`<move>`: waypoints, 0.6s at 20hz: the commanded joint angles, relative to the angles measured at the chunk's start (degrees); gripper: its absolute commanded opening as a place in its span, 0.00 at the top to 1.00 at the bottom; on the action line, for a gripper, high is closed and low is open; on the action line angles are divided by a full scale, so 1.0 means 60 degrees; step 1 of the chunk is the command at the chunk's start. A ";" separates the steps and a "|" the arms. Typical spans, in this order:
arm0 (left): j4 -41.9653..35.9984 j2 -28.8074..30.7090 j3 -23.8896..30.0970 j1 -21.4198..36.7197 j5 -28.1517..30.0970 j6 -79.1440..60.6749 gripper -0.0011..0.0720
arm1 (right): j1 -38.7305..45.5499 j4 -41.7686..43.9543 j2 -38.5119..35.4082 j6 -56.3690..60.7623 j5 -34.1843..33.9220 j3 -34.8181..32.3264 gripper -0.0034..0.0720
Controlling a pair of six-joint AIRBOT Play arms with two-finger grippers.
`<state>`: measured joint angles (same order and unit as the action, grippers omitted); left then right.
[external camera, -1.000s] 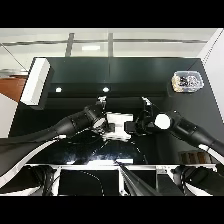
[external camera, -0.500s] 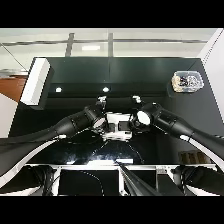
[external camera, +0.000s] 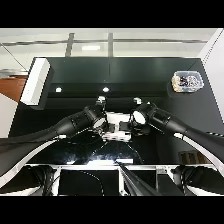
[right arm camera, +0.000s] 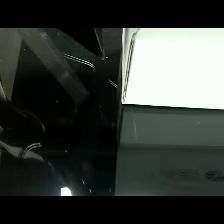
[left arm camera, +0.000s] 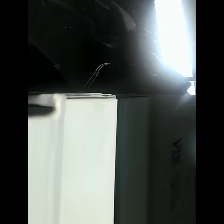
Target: Fold the box and place the chain.
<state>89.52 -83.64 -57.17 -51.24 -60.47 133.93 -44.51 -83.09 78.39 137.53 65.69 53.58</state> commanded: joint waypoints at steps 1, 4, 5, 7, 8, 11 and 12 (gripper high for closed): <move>0.0007 0.0000 0.0004 0.0007 -0.0015 0.0000 0.94 | -0.0033 -0.0022 0.0211 0.0084 0.0084 0.0011 0.64; 0.0000 0.0000 0.0004 0.0007 0.0000 0.0004 0.94 | -0.0033 -0.0022 0.0226 0.0084 -0.0062 0.0011 0.64; 0.0004 0.0000 0.0004 0.0007 -0.0004 0.0004 0.94 | -0.0033 -0.0022 0.0226 0.0084 -0.0142 0.0011 0.64; 0.0000 0.0000 0.0004 0.0007 -0.0004 0.0004 0.94 | -0.0033 -0.0022 0.0237 0.0080 -0.0211 0.0011 0.78; 0.0000 0.0000 0.0004 0.0004 -0.0004 0.0004 0.94 | -0.0033 -0.0011 0.0259 0.0080 -0.0233 0.0011 0.79; 0.0000 0.0000 0.0004 0.0000 -0.0004 0.0004 0.94 | -0.0058 0.0004 0.0277 0.0084 -0.0251 0.0011 0.90; 0.0000 0.0000 0.0004 0.0000 0.0000 0.0004 0.94 | -0.0087 -0.0022 0.0273 0.0080 -0.0251 0.0011 0.90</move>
<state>89.52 -83.64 -57.19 -51.24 -60.51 134.04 -44.80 -83.13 79.90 137.93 64.60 53.65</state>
